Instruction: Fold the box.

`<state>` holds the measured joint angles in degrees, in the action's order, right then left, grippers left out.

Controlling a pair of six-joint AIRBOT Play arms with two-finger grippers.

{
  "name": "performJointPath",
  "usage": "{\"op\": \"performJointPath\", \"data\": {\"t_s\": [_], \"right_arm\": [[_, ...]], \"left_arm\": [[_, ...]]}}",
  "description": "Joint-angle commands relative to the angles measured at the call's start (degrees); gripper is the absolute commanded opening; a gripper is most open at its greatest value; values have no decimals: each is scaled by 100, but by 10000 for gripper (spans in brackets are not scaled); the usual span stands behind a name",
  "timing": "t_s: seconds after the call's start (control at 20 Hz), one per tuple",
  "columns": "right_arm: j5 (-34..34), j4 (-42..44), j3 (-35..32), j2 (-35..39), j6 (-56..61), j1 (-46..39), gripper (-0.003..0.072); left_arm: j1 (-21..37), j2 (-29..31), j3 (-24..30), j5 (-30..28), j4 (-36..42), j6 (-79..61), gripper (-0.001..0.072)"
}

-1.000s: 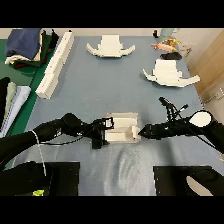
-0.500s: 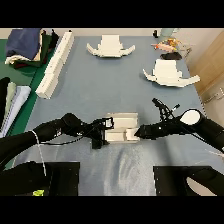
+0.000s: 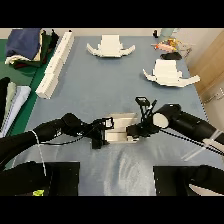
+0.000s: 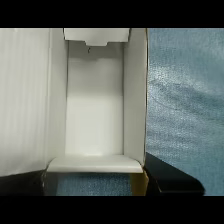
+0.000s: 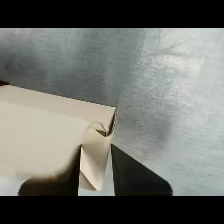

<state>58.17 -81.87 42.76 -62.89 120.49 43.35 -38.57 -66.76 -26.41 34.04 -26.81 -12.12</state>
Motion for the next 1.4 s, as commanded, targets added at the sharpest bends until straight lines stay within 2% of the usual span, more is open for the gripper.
{"op": "performJointPath", "data": {"t_s": [0.0,0.15,0.35,0.5,0.55,0.6,0.65,0.95,1.0,1.05,1.1,1.35], "right_arm": [[697,-1147,634,-743,1309,525,296],[761,-1163,861,-1174,1528,533,295],[767,-1161,918,-1287,1873,533,284],[800,-1161,918,-1287,1989,533,196],[800,-1163,918,-1287,2000,535,137],[804,-1161,918,-1287,1996,533,29],[815,-1161,918,-1287,1996,533,4],[892,-1137,918,-1285,1908,535,4],[896,-1080,920,-1279,1843,533,80],[914,-1021,920,-1274,1843,533,299],[949,-970,920,-1274,1843,535,428],[1021,-940,918,-1274,1847,533,440]], "left_arm": [[-2,-2,-7,-2,0,-2,374],[-2,0,-7,-2,0,-2,374],[-2,-2,-7,-2,0,-2,374],[-2,-2,-7,-2,0,-2,374],[-2,-2,-7,-2,0,-2,374],[-2,-2,-7,-2,0,-2,374],[-2,-2,-7,-2,0,-2,374],[-2,-2,-7,-2,0,-2,374],[-2,-2,-7,-2,0,-2,374],[-2,-2,-7,-2,0,-2,374],[-2,-2,-7,-2,0,-2,374],[-2,-2,-4,-2,0,-2,374]]}}
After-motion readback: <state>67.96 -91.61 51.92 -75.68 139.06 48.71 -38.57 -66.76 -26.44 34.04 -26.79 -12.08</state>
